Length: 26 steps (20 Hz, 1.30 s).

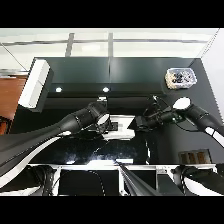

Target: Fold the box and place the chain.

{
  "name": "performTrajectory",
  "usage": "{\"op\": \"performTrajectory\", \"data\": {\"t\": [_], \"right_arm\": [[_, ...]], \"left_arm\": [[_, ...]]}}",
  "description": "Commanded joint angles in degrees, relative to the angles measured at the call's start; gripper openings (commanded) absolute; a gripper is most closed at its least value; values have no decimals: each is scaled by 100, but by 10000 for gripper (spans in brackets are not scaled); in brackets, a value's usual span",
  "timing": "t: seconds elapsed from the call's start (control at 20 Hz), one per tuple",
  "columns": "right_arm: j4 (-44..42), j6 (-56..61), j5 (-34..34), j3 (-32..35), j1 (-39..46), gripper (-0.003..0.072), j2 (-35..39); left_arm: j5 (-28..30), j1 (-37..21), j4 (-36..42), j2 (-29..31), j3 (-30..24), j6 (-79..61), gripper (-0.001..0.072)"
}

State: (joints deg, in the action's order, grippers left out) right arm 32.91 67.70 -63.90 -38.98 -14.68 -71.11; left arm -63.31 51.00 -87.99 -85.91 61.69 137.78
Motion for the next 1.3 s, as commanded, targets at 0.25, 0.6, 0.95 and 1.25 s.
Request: {"op": "performTrajectory", "data": {"t": [0.25,0.6,0.95,1.25], "right_arm": [[2367,2577,793,-625,-1154,539,0],[3628,3921,1154,-796,-1952,539,-7],[4046,4299,1126,-804,-2321,537,-13],[4542,5281,822,-887,-2570,469,-31]], "left_arm": [[0,-4,0,2,7,0,31],[2,-4,0,2,7,0,31],[-4,-4,17,2,7,-2,31],[-2,-4,15,2,7,-2,31]]}}
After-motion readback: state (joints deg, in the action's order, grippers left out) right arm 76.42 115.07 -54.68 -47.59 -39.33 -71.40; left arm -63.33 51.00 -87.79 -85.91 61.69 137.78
